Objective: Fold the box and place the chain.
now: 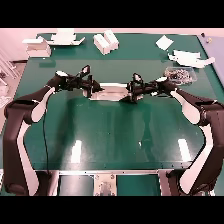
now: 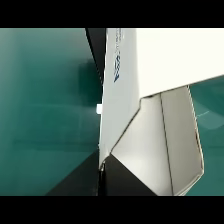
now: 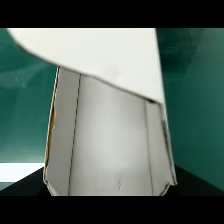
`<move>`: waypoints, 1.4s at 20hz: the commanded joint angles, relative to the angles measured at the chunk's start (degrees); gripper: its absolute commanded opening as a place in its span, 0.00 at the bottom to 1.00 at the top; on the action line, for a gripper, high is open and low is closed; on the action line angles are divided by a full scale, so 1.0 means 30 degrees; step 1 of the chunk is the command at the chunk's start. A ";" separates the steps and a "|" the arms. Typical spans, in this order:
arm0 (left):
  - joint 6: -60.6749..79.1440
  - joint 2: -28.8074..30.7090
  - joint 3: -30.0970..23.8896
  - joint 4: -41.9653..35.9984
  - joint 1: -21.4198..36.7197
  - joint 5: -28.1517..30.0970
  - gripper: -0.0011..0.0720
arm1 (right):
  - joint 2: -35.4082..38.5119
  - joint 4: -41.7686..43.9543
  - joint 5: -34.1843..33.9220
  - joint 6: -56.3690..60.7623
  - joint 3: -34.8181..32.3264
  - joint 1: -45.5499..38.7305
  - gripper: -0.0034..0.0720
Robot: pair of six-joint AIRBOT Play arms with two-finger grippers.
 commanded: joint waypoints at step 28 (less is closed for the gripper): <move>0.0015 0.0015 0.0015 0.0007 -0.0007 0.0015 0.04 | 0.0000 -0.0838 -0.0007 -0.0707 0.0146 0.0080 0.73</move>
